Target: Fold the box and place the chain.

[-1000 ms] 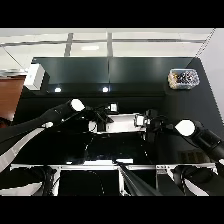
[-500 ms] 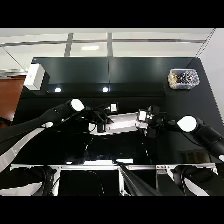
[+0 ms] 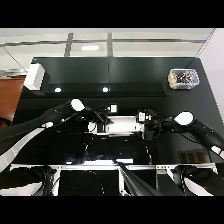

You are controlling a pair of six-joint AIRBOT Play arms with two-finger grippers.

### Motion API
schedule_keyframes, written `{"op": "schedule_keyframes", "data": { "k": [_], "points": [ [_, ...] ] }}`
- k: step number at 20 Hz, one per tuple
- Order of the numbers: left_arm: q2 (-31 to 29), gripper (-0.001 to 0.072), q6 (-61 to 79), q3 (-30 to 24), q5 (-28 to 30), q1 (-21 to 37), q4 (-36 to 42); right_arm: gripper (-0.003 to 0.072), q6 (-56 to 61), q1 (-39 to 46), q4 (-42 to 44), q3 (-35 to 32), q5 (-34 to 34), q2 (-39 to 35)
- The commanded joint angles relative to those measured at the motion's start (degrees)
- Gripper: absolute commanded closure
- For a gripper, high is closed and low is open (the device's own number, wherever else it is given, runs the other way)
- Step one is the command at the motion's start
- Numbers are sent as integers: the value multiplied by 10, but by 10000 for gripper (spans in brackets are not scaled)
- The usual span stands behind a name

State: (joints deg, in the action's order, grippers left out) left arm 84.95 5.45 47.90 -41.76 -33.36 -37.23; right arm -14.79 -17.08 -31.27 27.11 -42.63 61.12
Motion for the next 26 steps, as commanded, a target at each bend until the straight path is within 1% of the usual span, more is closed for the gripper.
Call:
{"op": "schedule_keyframes", "data": {
  "k": [1,3,6,8,19,21,26],
  "points": [
    [0,682,0,0,2,0,0,-25,-15,0,2,0,-11,32],
    [0,682,0,0,2,0,0,-25,-18,2,-7,0,-14,51],
    [0,682,0,0,2,0,0,-24,-18,10,-7,0,-16,60],
    [0,682,0,0,2,0,0,85,-18,10,-7,0,-16,64],
    [0,682,-1,0,2,0,0,85,-13,10,-7,0,-12,72],
    [0,682,-1,0,2,0,0,85,16,10,-26,0,6,74],
    [0,681,-1,0,2,0,0,85,20,10,-35,0,2,75]
  ]
}}
